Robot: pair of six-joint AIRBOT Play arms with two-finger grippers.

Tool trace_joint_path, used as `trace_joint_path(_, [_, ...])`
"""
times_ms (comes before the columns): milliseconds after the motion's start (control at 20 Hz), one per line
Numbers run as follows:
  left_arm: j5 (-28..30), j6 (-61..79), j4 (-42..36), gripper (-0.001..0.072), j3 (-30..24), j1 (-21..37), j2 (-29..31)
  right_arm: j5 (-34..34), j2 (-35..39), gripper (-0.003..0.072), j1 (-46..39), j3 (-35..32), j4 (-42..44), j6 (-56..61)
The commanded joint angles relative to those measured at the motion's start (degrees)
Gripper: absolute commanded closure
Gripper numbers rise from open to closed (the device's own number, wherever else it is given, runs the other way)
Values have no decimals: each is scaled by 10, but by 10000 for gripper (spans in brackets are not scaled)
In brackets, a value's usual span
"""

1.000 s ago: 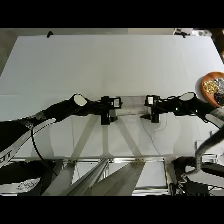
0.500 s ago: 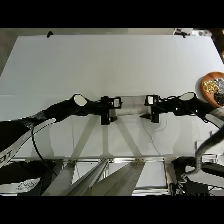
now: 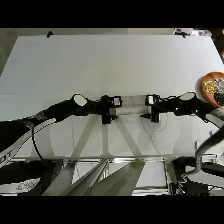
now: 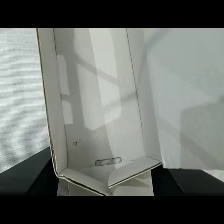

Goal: Fold the box and place the chain.

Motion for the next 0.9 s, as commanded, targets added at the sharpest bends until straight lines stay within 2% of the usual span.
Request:
trace_joint_path(0, [5,1,-3,291,1,0,0,2,0,276,0,0,-1,0])
trace_joint_path(50, [9,1,-3,381,1,-1,-1,2,0,276,0,0,-1,0])
trace_joint_path(100, [10,1,-3,396,1,0,-2,2,0,276,0,0,-1,0])
trace_joint_path(450, [53,1,-2,389,1,0,-3,2,0,276,0,0,-1,0])
trace_joint_path(500, [51,1,-3,366,1,0,-3,2,0,276,0,0,-1,0])
trace_joint_path(600, [27,0,-3,153,1,0,-3,2,0,276,0,0,-1,0])
trace_joint_path(650, [14,1,-3,131,1,0,-3,2,0,276,0,0,-1,0])
trace_joint_path(850, [-14,2,-3,131,1,0,-3,2,0,276,0,0,-1,0])
